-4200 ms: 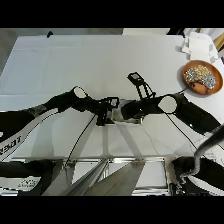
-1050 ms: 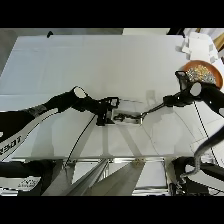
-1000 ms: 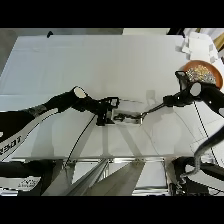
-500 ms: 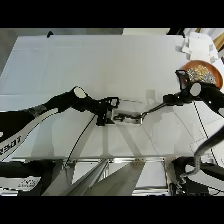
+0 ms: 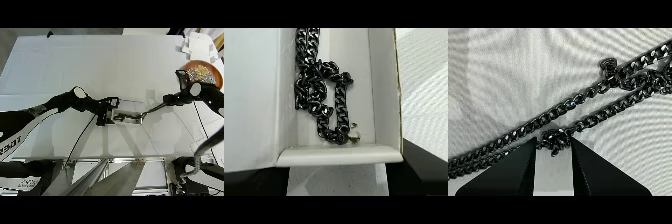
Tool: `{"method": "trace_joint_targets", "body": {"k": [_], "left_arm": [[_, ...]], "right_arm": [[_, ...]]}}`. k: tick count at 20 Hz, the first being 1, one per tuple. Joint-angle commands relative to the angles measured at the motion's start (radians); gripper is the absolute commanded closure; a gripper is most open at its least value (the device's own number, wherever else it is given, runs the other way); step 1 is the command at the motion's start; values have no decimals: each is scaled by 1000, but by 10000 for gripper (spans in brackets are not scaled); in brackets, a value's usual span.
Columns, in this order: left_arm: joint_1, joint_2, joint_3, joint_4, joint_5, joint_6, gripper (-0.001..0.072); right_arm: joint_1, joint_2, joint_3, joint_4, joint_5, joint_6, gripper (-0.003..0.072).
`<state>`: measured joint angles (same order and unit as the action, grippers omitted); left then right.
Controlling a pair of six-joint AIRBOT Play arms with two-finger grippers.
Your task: Fold the box and place the chain.
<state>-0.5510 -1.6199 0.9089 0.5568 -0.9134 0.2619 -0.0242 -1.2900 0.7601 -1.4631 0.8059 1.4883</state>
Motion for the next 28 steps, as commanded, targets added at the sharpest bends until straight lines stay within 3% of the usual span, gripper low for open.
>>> {"method": "trace_joint_targets", "body": {"k": [1,11,13,17,18,19,20,23,28], "left_arm": [[1,1,0,0,0,0,318],[1,1,0,0,0,0,318],[1,1,0,0,0,0,318],[1,1,0,0,0,0,318],[1,1,0,0,0,0,318],[1,1,0,0,0,0,318],[1,1,0,0,0,0,318],[1,1,0,0,0,0,318],[1,1,0,0,0,0,318]], "right_arm": [[-1,0,-1,0,8,1,476],[-1,-15,-1,0,5,8,478],[-1,-15,-1,0,5,8,531],[-1,-28,-3,1,21,8,537],[-1,-30,-7,1,24,7,560],[-1,-29,-8,1,31,3,677],[-1,-27,-8,1,37,-1,675],[0,27,-8,2,55,-4,676],[0,225,-8,26,146,-55,675]]}}
